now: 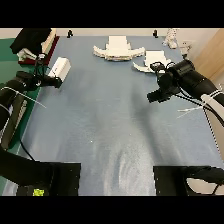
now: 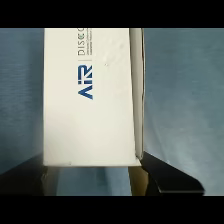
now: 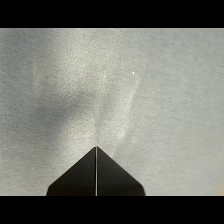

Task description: Fold the box.

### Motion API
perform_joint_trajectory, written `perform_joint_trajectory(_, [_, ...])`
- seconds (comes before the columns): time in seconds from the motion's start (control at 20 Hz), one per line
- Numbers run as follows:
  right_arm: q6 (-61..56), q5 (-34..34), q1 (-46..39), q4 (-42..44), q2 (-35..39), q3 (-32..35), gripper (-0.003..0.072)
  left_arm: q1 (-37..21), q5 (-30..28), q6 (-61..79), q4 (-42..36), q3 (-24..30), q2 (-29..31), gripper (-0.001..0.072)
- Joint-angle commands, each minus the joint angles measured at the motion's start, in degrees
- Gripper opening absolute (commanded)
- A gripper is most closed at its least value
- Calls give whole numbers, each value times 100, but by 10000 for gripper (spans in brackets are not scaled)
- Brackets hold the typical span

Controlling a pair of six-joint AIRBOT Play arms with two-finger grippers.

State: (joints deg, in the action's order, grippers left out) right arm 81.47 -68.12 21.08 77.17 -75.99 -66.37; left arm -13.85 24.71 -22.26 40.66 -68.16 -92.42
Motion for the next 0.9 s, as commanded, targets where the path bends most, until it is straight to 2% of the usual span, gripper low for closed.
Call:
perform_joint_trajectory(0.0, [0, 2, -4, 2, -2, -4, 6, -103, -9, -656, 570, -949, -920, 497])
perform_joint_trajectory(0.15, [2, 2, -4, 4, -2, -4, 6, -101, -2, -793, 570, -1510, -1493, 497])
perform_joint_trajectory(0.3, [0, 0, -4, 2, -2, -4, 6, -131, -22, -929, 592, -1895, -1797, 497])
perform_joint_trajectory(0.6, [2, 2, -4, 2, -2, -4, 6, -190, -566, -872, 625, -1974, -1858, 498])
perform_joint_trajectory(0.85, [0, 2, -4, 2, -2, -4, 6, -184, -619, -870, 616, -1974, -1858, 497])
